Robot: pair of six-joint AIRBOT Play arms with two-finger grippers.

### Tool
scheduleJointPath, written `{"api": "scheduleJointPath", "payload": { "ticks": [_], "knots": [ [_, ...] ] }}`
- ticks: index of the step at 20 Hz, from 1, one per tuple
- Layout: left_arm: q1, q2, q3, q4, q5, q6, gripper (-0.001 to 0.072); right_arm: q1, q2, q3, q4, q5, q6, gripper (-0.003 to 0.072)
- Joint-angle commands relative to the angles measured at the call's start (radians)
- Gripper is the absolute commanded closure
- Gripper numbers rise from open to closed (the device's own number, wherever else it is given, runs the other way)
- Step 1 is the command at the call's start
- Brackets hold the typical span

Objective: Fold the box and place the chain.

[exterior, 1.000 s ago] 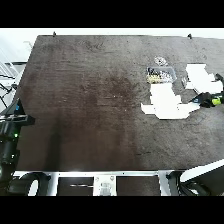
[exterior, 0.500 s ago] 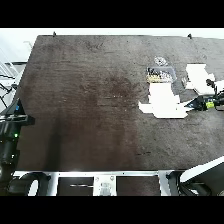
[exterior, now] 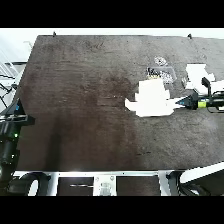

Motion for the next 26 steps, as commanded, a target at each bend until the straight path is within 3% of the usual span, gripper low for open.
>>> {"api": "scheduleJointPath", "payload": {
  "ticks": [1, 6, 10, 14, 19, 20, 21, 22, 26],
  "knots": [
    [0.000, 0.000, 0.000, 0.000, 0.000, 0.000, 0.0689, 0.090, 0.158, -0.254, 0.146, -0.144, -0.030, 0.0688],
    [0.000, 0.000, 0.000, 0.000, 0.000, 0.000, 0.0689, 0.354, 0.257, -0.438, 0.352, -0.325, -0.022, 0.0689],
    [0.000, 0.000, 0.000, 0.000, 0.000, 0.000, 0.0689, 0.605, 0.260, -0.414, 0.402, -0.534, -0.014, 0.0690],
    [0.000, 0.000, 0.002, 0.001, 0.047, 0.000, 0.0689, 0.698, 0.254, -0.396, 0.393, -0.696, 0.002, 0.0689],
    [0.000, 0.000, 0.002, 0.001, 0.032, 0.001, 0.0688, 0.739, 0.173, -0.315, 0.363, -0.726, 0.000, 0.0690],
    [0.000, 0.000, 0.002, 0.004, 0.027, 0.004, 0.0663, 0.742, 0.163, -0.299, 0.349, -0.726, 0.001, 0.0690],
    [0.000, 0.000, 0.002, 0.010, 0.015, 0.018, 0.0376, 0.742, 0.163, -0.295, 0.351, -0.743, 0.002, 0.0690],
    [0.000, 0.000, 0.002, 0.010, -0.003, 0.048, 0.0138, 0.742, 0.164, -0.295, 0.354, -0.752, 0.002, 0.0690],
    [0.000, -0.005, 0.005, 0.013, -0.162, 0.178, 0.0127, 0.753, 0.164, -0.297, 0.343, -0.749, 0.000, 0.0689]
  ]
}}
